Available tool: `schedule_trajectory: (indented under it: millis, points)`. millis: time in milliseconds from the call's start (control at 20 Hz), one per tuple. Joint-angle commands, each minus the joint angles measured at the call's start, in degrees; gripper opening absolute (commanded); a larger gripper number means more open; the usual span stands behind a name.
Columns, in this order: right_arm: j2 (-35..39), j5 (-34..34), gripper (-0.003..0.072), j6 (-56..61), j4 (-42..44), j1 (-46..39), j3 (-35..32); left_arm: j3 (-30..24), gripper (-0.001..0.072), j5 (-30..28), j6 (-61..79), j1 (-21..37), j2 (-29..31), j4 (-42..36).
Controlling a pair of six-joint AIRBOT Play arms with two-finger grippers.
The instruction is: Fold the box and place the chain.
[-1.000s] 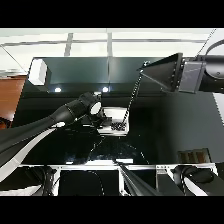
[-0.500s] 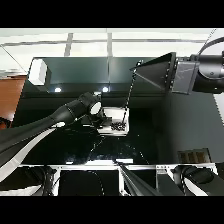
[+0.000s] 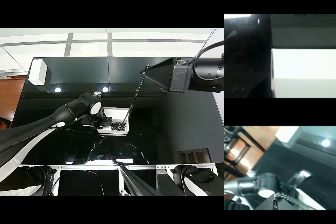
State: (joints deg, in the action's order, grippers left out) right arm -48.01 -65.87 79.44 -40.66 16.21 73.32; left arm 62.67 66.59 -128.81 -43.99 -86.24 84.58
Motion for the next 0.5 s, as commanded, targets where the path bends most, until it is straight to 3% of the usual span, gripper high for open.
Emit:
schedule_trajectory:
  millis: [0,250,450]
  points:
    - [-0.02,-3.41,0.0016,1.31,-2.75,-0.83,0.04,0.02,0.0027,0.0,-0.02,-0.02,0.02,0.02]
    - [-0.02,-5.6,0.0016,1.11,1.05,-0.61,0.02,0.02,0.0027,0.02,0.0,-0.02,0.02,0.02]
    - [-0.15,-3.61,0.0016,1.09,1.4,3.15,-0.17,0.02,0.0026,0.02,0.0,-0.02,0.02,0.02]
